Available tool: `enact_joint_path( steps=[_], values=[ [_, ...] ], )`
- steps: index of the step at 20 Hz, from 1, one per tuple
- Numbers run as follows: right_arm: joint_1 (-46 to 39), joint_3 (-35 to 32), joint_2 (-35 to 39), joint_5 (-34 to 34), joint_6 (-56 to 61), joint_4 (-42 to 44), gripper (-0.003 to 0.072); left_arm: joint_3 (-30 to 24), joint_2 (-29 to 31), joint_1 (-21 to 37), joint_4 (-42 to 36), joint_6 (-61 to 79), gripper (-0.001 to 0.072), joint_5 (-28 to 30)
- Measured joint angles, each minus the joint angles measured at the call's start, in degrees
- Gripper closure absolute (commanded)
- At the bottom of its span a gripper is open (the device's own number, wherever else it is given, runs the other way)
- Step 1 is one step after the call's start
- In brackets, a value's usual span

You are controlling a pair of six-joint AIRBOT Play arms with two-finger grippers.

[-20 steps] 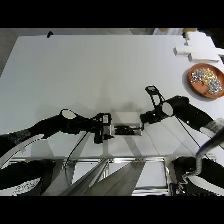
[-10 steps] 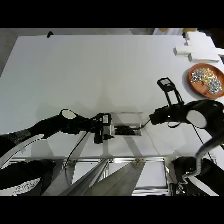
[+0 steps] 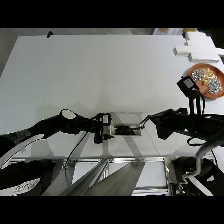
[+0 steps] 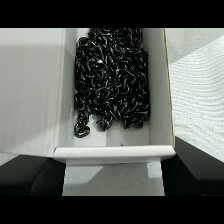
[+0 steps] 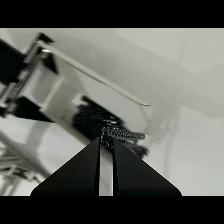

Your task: Fold the box and place the chain.

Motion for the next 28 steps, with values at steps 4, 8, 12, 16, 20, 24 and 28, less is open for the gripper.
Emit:
enact_joint_path(
  steps=[4, 8, 12, 16, 20, 24, 28],
  values=[
    [0.0, 0.0, 1.01, -1.4, -5.9, 10.03, 0.0667, 0.0, 0.0, 0.0, -0.02, 0.02, 0.0436, 0.0],
    [0.0, 0.0, -0.33, -6.12, -11.67, 18.21, 0.0667, 0.0, 0.0, 0.0, 0.0, 0.02, 0.0436, 0.0],
    [0.0, 0.0, -5.49, -7.76, -18.99, 22.32, 0.0667, 0.0, 0.0, 0.0, 0.0, 0.02, 0.0436, 0.0],
    [1.14, 0.0, -12.76, -5.01, -24.98, 23.1, 0.0667, 0.0, 0.0, 0.0, -0.02, 0.0, 0.0436, 0.0],
    [6.05, 0.0, -20.0, -4.83, -27.91, 19.56, 0.0659, 0.0, 0.0, 0.0, 0.0, 0.0, 0.0436, 0.0],
    [9.14, 0.28, -25.0, -7.21, -28.76, 17.27, 0.0307, 0.0, 0.0, 0.0, -0.02, 0.0, 0.0436, 0.0],
    [7.23, 7.8, -28.98, -0.24, -29.16, 12.7, 0.0627, 0.0, 0.0, 0.0, -0.02, 0.0, 0.0436, -0.02]
  ],
)
